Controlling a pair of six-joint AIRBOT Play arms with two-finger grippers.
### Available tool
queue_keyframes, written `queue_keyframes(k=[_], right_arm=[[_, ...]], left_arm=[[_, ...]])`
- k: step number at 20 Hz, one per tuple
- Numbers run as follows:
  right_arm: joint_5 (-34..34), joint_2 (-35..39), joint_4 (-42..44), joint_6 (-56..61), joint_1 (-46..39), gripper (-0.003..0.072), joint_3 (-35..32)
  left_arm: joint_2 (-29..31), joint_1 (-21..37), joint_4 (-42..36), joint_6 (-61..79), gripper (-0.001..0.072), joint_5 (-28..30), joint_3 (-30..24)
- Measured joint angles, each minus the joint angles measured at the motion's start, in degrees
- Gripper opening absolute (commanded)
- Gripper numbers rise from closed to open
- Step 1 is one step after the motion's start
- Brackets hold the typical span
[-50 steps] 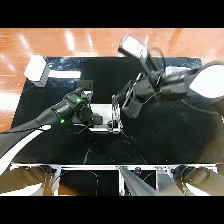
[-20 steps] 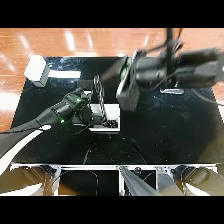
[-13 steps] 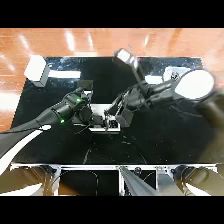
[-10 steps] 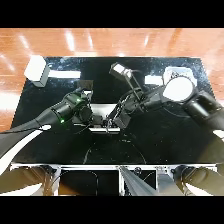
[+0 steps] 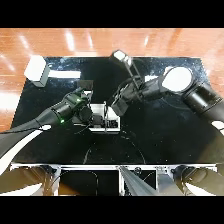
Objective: Fold the box and place the chain.
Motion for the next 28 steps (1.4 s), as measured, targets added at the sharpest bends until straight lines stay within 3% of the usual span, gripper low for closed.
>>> queue_keyframes(k=[12, 13, 14, 15, 21, 28], right_arm=[[8.0, -1.0, 0.1, 0.0, -3.1, 0.002, 3.6], [8.7, -1.4, 0.1, 0.0, -2.9, 0.0175, 3.4], [9.4, -1.8, 0.1, 0.3, -2.5, 0.0563, 3.0], [9.8, -2.1, 0.0, 0.7, -2.2, 0.0671, 2.6], [12.1, -2.7, -1.4, 2.2, -3.5, 0.0671, 1.9], [22.1, 0.0, -9.2, 6.4, -20.4, 0.067, 0.3]], left_arm=[[0.0, 0.0, 0.0, 0.0, 0.0022, 0.1, 0.0], [0.0, 0.0, 0.0, 0.0, 0.0022, 0.1, 0.0], [0.0, 0.0, 0.0, 0.0, 0.0022, 0.1, 0.0], [0.0, 0.0, 0.0, 0.0, 0.0022, 0.1, 0.0], [0.0, 0.0, 0.0, 0.0, 0.0022, 0.2, 0.0], [0.0, 0.0, 0.0, 0.0, 0.004, 0.2, 0.1]])
